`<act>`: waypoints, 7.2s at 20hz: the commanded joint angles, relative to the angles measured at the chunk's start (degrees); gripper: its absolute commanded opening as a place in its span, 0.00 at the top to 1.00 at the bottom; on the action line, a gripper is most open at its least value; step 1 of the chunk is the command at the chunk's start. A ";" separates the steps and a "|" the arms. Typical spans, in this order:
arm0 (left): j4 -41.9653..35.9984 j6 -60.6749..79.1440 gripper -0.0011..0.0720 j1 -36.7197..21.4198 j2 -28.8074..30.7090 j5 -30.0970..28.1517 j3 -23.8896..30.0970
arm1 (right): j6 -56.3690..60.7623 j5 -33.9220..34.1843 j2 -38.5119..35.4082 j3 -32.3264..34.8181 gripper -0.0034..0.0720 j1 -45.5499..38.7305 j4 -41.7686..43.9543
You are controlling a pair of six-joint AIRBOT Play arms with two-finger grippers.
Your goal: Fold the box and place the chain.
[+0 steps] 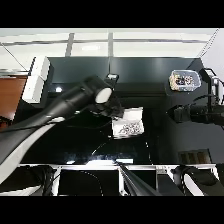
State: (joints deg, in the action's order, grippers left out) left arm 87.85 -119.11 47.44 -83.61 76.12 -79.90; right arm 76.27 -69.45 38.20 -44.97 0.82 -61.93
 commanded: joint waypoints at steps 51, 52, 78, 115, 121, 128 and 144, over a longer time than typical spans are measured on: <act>-64.57 126.38 0.02 -11.82 6.80 -38.21 43.17 | -0.20 9.73 0.07 -0.07 0.31 0.00 -13.11; -64.54 126.40 0.02 -11.69 6.40 -38.25 42.58 | -0.20 9.73 0.07 -0.07 0.31 0.00 -13.14; -61.99 122.29 0.02 -11.47 1.22 -32.57 36.57 | -0.20 9.73 0.17 -0.07 0.31 0.00 -13.14; -61.29 121.02 0.52 -8.96 1.25 -38.25 35.60 | -7.28 12.92 8.31 -0.98 0.04 0.00 -2.38; -61.29 121.02 0.52 -8.96 1.25 -38.27 35.60 | -33.40 10.97 30.23 -7.72 0.06 -0.02 18.36; -61.29 121.02 0.52 -8.96 1.25 -38.47 35.60 | -62.38 -4.61 34.58 -7.67 0.07 0.00 21.64; -61.31 121.02 0.52 -8.96 1.22 -38.64 35.60 | -63.39 -4.70 28.61 -6.03 0.08 10.86 11.96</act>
State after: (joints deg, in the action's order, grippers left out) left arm 26.55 1.89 38.46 -82.35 37.52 -44.31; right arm 12.95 -74.94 69.14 -51.00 10.76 -48.14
